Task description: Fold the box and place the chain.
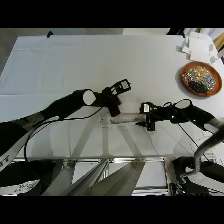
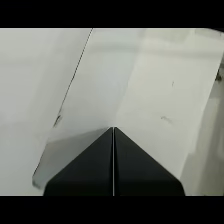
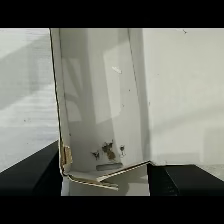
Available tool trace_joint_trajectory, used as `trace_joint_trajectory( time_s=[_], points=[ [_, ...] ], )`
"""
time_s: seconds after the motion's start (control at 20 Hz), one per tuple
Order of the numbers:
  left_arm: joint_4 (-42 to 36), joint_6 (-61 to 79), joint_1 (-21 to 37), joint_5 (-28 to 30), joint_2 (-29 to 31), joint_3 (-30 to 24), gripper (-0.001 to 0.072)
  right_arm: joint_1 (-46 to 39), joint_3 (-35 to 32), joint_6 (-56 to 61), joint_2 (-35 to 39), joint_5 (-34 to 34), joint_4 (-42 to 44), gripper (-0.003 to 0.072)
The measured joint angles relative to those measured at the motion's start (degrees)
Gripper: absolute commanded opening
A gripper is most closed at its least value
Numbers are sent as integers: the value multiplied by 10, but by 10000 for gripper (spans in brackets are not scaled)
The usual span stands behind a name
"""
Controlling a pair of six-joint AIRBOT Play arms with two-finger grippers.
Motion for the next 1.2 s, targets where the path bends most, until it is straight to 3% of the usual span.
trace_joint_trajectory(
  time_s=[0.4,0.8,1.05,1.2],
  points=[
    [68,0,58,-179,75,-14,7,0,0,0,0,0,0,403],
    [29,111,71,-227,83,-106,20,0,0,0,0,0,0,403],
    [22,204,79,-216,81,-121,303,0,0,0,0,0,0,403],
    [21,263,81,-193,81,-123,348,0,0,0,0,0,0,403]
  ],
)
